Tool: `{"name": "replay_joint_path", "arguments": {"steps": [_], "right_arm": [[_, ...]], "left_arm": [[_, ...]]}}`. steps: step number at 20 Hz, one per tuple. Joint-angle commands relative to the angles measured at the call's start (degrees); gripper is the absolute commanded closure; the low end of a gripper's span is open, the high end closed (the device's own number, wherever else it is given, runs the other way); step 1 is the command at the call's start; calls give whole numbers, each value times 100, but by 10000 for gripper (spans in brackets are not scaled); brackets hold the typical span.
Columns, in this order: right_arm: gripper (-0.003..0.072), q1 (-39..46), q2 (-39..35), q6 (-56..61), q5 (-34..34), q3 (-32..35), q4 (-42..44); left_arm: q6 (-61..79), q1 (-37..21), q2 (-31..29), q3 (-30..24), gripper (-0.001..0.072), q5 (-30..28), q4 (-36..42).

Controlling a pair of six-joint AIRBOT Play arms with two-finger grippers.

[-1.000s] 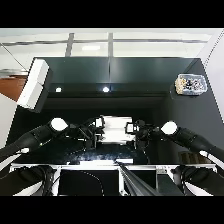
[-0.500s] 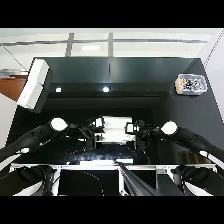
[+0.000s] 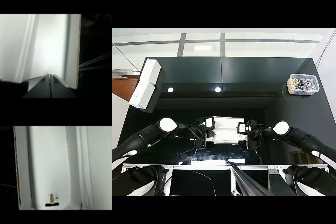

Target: Fold the box and place the chain.

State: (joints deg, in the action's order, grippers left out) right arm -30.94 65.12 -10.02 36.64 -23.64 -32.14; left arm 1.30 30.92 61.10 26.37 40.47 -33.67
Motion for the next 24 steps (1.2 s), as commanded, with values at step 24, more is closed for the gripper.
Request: {"name": "replay_joint_path", "arguments": {"steps": [24], "right_arm": [[209, 0, 4, -4, 13, -2, -2]], "left_arm": [[-6605, -5165, -199, -153, 682, 2588, -1510]]}}
